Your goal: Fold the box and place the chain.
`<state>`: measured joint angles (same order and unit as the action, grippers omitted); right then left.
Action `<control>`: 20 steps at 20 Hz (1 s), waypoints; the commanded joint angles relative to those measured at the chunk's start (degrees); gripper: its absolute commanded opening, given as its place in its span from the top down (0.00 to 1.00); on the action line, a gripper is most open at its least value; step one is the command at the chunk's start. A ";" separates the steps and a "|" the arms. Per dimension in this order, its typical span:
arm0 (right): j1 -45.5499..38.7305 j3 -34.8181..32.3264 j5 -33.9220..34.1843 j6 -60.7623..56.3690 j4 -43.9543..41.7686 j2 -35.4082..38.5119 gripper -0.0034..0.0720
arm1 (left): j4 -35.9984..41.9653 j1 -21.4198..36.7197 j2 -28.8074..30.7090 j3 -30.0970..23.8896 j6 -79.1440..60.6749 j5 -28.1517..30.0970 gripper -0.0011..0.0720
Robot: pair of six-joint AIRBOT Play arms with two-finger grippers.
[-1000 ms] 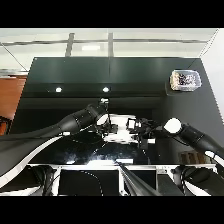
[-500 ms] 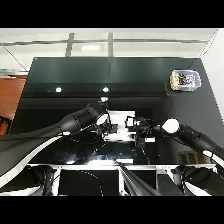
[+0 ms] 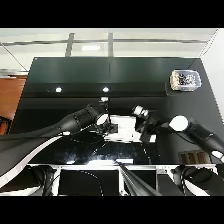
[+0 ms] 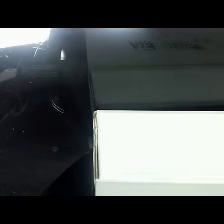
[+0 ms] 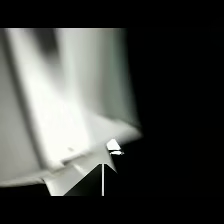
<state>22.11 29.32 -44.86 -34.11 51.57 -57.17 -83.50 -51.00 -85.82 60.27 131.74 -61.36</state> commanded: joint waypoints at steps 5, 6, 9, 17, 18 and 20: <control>-29.46 -0.83 -13.73 -51.41 9.94 4.39 0.94 | 0.22 0.02 0.02 0.02 0.07 -0.35 0.94; -30.23 -1.55 -15.93 -52.13 9.51 3.61 0.94 | 0.22 0.02 0.02 0.02 0.07 -0.33 0.94; -28.89 -4.07 -17.86 -48.70 1.70 -0.55 0.94 | 0.20 0.04 0.02 0.02 0.07 -0.20 0.94; -20.20 -4.87 -16.94 -24.63 -25.07 -11.28 0.94 | 0.24 0.02 0.02 0.02 0.07 -0.48 0.94; -20.20 -4.22 -18.53 -22.51 -26.05 -11.28 0.94 | 0.26 0.02 0.02 0.02 0.07 -0.61 0.94; -20.20 -3.32 -20.87 -22.16 -26.01 -11.26 0.92 | 0.26 0.02 0.02 0.02 0.07 -0.68 0.94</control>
<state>1.39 25.12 -62.61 -62.35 31.22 -67.61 -83.24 -51.00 -85.82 60.27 131.85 -61.78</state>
